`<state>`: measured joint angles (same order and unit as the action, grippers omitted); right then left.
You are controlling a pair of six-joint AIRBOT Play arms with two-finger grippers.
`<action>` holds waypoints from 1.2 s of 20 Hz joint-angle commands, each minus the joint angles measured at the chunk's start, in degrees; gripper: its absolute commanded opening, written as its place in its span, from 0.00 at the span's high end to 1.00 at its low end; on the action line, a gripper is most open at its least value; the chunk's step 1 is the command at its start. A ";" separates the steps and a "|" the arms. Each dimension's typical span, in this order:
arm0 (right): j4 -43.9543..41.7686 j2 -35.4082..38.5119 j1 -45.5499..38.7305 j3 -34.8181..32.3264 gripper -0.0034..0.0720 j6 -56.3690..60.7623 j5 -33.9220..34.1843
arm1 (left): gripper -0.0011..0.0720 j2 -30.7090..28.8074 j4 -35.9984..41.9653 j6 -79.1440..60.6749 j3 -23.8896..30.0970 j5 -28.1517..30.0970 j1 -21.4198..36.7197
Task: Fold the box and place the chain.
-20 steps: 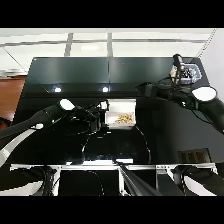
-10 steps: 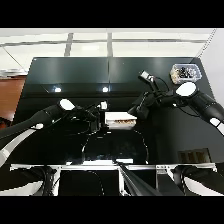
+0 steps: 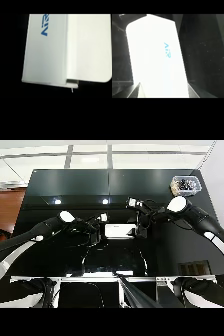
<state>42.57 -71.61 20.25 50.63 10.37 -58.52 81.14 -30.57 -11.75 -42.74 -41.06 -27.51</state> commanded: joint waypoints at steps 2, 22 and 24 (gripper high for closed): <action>1.22 -0.35 0.57 0.07 0.15 -1.03 1.03 | 0.44 0.04 0.00 -0.02 -0.04 -0.11 -0.02; 3.21 -0.81 2.80 0.04 0.55 2.54 0.70 | 0.44 0.04 0.00 -0.02 -0.04 -0.11 -0.02; 3.39 -0.81 2.80 0.04 0.55 2.93 0.66 | 0.44 0.04 0.00 -0.02 -0.04 -0.11 -0.02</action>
